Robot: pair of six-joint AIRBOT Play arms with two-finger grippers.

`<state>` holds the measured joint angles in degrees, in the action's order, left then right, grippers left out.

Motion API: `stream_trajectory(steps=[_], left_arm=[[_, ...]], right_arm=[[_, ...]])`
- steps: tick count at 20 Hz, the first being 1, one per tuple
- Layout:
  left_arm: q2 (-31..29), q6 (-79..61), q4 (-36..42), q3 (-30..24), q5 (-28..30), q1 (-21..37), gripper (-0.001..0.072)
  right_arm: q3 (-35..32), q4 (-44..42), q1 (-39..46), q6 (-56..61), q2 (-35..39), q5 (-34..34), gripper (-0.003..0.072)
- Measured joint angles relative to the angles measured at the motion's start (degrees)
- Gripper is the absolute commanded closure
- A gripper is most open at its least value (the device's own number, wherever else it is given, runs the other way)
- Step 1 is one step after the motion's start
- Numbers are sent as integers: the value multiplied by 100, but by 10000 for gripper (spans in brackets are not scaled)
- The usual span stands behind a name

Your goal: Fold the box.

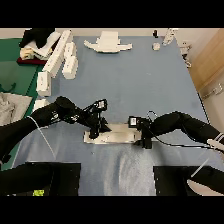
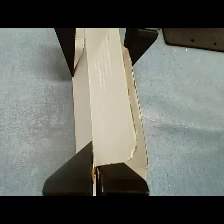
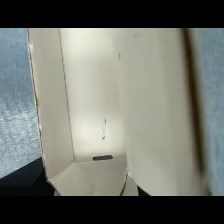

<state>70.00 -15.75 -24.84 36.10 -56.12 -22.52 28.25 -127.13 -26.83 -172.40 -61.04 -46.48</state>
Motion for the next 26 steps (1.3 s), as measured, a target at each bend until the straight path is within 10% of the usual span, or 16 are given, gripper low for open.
stream_trajectory(steps=[2,26], left_arm=[[0,0,-2,0,-7,-2,696],[2,-4,17,-2,2,-2,696]], right_arm=[[-7,33,-9,-2,-22,15,183],[-26,138,2,0,-48,20,166]])
